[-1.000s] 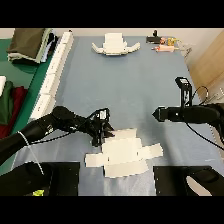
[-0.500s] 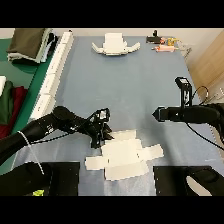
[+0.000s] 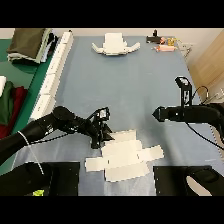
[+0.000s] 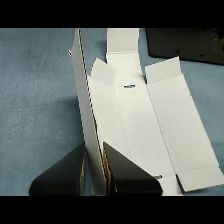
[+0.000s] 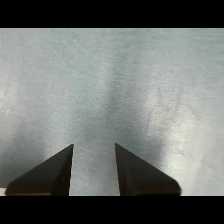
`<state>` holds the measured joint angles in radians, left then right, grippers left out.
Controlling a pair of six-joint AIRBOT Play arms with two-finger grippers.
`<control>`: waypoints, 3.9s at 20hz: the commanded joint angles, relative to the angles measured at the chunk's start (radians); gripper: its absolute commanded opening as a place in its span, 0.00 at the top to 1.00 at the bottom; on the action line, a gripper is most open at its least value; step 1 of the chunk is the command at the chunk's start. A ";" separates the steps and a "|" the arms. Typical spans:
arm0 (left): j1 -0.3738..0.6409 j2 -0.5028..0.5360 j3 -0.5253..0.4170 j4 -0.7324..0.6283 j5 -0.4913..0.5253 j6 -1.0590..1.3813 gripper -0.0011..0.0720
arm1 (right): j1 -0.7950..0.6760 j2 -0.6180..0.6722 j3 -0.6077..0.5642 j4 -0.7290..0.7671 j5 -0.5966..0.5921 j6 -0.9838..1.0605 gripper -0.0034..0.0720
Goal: Fold the box.
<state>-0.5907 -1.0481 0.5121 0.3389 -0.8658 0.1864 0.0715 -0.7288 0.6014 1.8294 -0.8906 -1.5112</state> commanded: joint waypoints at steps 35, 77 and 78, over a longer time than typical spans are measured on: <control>-0.267 0.113 0.098 0.569 0.331 -0.597 0.97 | 0.002 0.001 0.000 0.011 0.056 -0.008 0.40; 0.036 0.139 0.180 0.134 -0.117 -0.372 0.97 | 0.002 0.001 0.000 0.011 0.116 -0.019 0.40; 0.087 0.119 0.206 0.128 -0.192 -0.355 0.97 | 0.002 0.001 0.000 0.011 0.119 -0.019 0.41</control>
<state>-0.6605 -0.8997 0.6605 0.6697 -0.8288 -0.3294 0.0731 -0.7288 0.6014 1.8400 -0.7834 -1.5307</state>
